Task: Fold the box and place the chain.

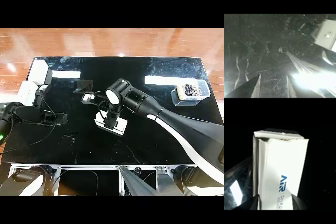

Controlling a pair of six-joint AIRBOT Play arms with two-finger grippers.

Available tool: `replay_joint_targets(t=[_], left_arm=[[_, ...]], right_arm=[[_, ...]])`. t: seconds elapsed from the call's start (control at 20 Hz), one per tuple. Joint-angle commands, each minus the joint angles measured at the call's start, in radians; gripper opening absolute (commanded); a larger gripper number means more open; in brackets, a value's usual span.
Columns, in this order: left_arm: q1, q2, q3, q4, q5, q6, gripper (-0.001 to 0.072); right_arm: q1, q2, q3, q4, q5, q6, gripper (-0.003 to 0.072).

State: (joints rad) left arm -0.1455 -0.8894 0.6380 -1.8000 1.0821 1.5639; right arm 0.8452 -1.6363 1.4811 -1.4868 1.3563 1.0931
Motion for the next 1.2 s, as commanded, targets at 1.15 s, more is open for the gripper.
replay_joint_targets(t=[1.15], left_arm=[[0.0, 0.0, 0.0, -0.016, -0.021, 0.002, 0.0441]], right_arm=[[-0.021, 0.051, -0.036, 0.01, 0.014, 0.16, 0.0612]])
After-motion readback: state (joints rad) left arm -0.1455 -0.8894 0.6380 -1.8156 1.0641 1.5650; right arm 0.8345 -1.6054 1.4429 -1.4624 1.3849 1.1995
